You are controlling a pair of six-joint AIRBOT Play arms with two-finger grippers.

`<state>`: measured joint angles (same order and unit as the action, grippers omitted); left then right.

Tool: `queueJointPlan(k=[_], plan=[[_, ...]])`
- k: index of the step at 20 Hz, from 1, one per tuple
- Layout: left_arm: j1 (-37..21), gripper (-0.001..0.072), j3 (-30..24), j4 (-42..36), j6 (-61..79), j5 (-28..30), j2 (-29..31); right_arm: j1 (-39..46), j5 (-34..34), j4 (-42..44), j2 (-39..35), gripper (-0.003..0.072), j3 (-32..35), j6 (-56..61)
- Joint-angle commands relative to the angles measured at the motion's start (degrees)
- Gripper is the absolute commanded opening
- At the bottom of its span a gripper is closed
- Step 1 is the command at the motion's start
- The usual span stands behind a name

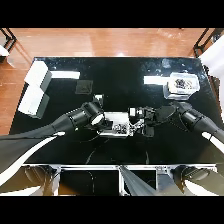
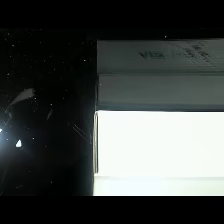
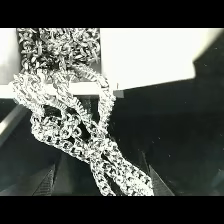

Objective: Fold the box and place the chain.

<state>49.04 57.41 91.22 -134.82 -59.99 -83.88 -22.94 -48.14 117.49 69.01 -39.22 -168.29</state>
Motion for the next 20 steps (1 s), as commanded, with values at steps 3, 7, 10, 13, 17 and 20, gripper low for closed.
queueJointPlan(k=[3, 7, 10, 13, 17, 20], plan=[[-0.04, 0.0022, 0.00, -0.26, 0.00, 0.31, -0.11, 0.07, 1.49, 1.42, 2.38, 0.0699, 0.02, -2.80], [-0.04, 0.0023, 0.00, -0.26, -0.02, 0.33, -0.11, 0.07, 2.40, 1.53, 2.64, 0.0699, 0.02, -2.80], [-0.04, 0.0023, 0.00, -0.44, 0.00, 0.33, -0.11, 0.04, 2.49, 2.51, 3.43, 0.0698, 0.02, -2.80], [-0.04, 0.0023, 0.00, -0.42, 0.00, 0.31, -0.11, 0.07, 2.40, 2.47, 3.65, 0.0697, 0.02, -2.80], [-0.04, 0.0023, 0.00, -0.42, -0.02, 0.31, -0.11, 0.07, 2.40, 2.45, 3.65, 0.0463, 0.02, -2.73], [-0.04, 0.0023, 0.00, -0.44, -0.02, 0.11, -0.11, 0.07, 2.40, 2.43, 3.65, 0.0336, 0.00, -2.71]])
